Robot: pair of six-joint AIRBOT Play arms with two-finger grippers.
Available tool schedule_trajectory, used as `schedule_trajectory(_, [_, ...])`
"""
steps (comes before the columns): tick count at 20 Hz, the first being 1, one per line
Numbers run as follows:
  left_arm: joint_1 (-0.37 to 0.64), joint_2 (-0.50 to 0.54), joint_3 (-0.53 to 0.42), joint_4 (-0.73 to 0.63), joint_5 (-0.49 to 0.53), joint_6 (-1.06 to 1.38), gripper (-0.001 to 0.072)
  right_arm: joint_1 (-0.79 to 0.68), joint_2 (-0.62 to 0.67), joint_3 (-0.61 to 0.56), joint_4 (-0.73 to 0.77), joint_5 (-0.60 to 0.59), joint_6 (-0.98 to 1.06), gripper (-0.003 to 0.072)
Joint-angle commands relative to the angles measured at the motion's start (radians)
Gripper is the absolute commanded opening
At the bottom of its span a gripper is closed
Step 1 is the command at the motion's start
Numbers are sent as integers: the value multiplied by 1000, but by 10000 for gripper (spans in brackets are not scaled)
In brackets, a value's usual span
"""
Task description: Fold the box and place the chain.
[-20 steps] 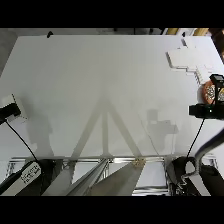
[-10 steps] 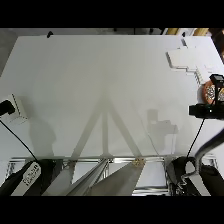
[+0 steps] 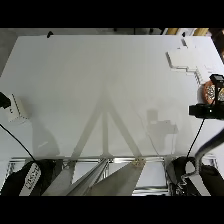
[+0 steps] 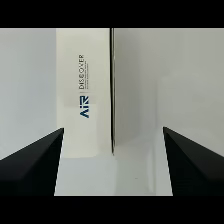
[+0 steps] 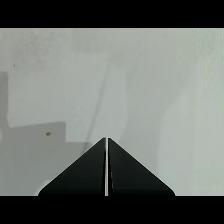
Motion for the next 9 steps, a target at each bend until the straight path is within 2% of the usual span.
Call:
schedule_trajectory(1, [-11, 7, 0, -3, 9, 0, 696, -1, 1, 1, 0, 0, 0, 21])
schedule_trajectory(9, [-11, 5, 0, -3, 20, 0, 695, -1, 1, 1, 0, 0, 0, 21])
